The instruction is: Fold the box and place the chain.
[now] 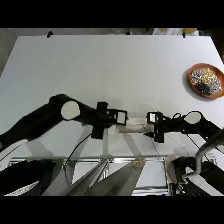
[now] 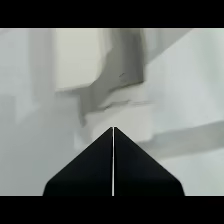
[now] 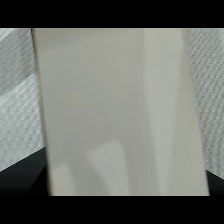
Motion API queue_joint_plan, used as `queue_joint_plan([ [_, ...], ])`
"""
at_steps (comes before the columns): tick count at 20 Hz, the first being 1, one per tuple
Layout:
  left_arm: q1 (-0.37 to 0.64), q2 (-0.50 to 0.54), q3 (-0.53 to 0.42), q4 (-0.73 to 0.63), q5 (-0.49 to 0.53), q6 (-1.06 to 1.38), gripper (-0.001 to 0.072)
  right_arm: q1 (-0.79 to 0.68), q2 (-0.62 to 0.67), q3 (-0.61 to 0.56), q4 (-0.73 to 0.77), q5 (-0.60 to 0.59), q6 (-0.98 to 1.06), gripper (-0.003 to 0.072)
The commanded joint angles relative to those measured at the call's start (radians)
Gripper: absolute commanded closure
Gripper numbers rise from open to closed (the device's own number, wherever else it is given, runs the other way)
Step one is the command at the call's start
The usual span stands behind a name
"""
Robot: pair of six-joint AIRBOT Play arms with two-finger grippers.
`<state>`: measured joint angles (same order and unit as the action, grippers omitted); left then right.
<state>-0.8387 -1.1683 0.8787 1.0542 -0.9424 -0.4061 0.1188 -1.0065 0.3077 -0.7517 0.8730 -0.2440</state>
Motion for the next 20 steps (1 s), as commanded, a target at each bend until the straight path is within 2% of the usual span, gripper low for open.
queue_joint_plan([
  [1, -0.137, -0.008, 0.0, -0.061, 0.116, -0.115, 0.0708, 0.0, 0.001, 0.0, 0.0, 0.0, 0.0, 0.0278],
  [3, -0.16, -0.029, 0.0, -0.086, 0.284, -0.187, 0.0708, 0.0, 0.001, 0.0, 0.0, 0.0, 0.0, 0.0278],
  [7, -0.125, -0.084, 0.0, -0.097, 0.602, -0.443, 0.0708, 0.0, 0.001, 0.0, 0.0, 0.0, 0.0, 0.0278],
  [9, -0.094, -0.124, 0.0, -0.097, 0.7, -0.59, 0.0708, 0.0, 0.001, 0.0, 0.0, 0.0, 0.0, 0.0278],
  [11, -0.067, -0.183, 0.0, -0.098, 0.716, -0.68, 0.0707, 0.0, 0.001, 0.0, 0.0, 0.0, -0.001, 0.0278],
  [15, -0.045, -0.296, 0.0, -0.101, 0.649, -0.695, 0.0699, 0.0, 0.001, 0.0, 0.0, 0.0, 0.0, 0.0278],
  [17, -0.045, -0.278, 0.0, -0.095, 0.61, -0.693, 0.0699, 0.0, 0.001, 0.0, 0.0, 0.0, 0.0, 0.0278],
  [20, -0.045, -0.162, 0.001, -0.024, 0.517, -0.65, 0.0708, 0.0, 0.001, 0.0, 0.0, 0.0, 0.0, 0.0278],
])
